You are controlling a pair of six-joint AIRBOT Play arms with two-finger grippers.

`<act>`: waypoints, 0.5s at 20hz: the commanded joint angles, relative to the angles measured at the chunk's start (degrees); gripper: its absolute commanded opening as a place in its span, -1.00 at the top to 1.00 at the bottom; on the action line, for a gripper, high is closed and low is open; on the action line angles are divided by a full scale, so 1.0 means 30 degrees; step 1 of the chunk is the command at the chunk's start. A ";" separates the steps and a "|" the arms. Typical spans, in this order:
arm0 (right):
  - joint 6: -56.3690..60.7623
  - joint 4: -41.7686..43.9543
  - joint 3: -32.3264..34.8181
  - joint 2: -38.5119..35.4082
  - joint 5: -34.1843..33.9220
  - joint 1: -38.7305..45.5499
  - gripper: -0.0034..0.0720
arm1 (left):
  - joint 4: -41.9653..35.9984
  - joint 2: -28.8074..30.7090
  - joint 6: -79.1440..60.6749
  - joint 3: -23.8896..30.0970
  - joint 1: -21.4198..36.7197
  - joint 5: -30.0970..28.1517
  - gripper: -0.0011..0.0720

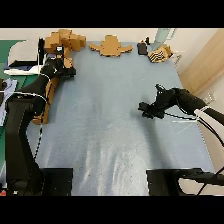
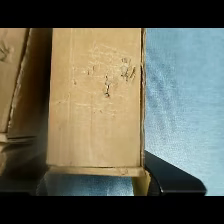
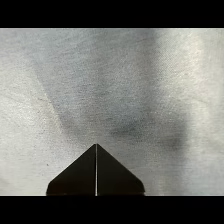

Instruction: Fold the box.

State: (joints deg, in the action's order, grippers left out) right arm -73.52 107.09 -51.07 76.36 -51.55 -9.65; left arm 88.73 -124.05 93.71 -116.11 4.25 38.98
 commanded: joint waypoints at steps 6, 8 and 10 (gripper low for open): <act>0.0007 0.0007 -0.0022 0.0000 0.0000 0.0007 0.89 | 0.0007 -0.0160 -0.0007 0.0000 0.0015 0.0576 -0.94; 0.0007 0.0007 -0.0022 0.0000 0.0000 0.0007 0.90 | 0.0007 -0.0160 -0.0015 0.0000 0.0015 0.0801 -0.94; 0.0007 0.0007 -0.0022 0.0000 0.0000 0.0007 0.90 | 0.0015 -0.0109 -0.0015 0.0000 0.0044 0.1326 -0.94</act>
